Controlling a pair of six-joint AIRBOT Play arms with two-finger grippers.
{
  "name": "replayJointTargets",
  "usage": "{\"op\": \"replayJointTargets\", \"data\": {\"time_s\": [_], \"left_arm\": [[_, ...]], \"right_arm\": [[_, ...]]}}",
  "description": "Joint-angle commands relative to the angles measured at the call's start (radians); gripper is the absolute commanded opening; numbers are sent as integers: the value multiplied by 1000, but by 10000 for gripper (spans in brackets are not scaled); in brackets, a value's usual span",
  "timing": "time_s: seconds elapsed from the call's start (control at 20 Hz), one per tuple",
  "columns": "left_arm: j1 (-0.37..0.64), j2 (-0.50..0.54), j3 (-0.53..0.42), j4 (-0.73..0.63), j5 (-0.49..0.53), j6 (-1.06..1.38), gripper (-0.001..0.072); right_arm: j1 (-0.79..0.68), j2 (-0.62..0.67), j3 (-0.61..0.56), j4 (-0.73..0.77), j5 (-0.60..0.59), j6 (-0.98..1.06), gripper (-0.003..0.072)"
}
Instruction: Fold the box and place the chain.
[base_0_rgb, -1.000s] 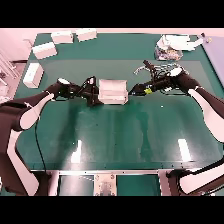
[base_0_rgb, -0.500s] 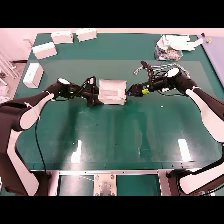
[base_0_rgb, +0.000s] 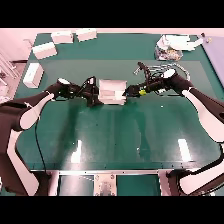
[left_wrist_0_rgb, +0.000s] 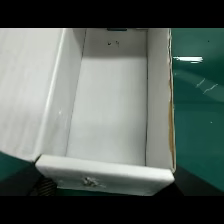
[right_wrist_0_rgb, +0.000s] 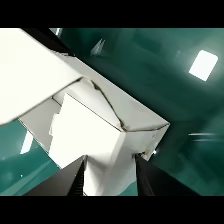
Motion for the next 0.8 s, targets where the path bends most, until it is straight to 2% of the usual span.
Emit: {"op": "replayJointTargets", "data": {"time_s": [0.0,0.45,0.75], "left_arm": [[0,1,0,0,0,0,250],[0,1,0,0,0,0,250],[0,1,0,0,0,0,249]], "right_arm": [[21,-2,0,-3,-30,23,401],[51,-2,1,-80,-82,133,401],[72,1,42,-88,-87,133,387]]}}
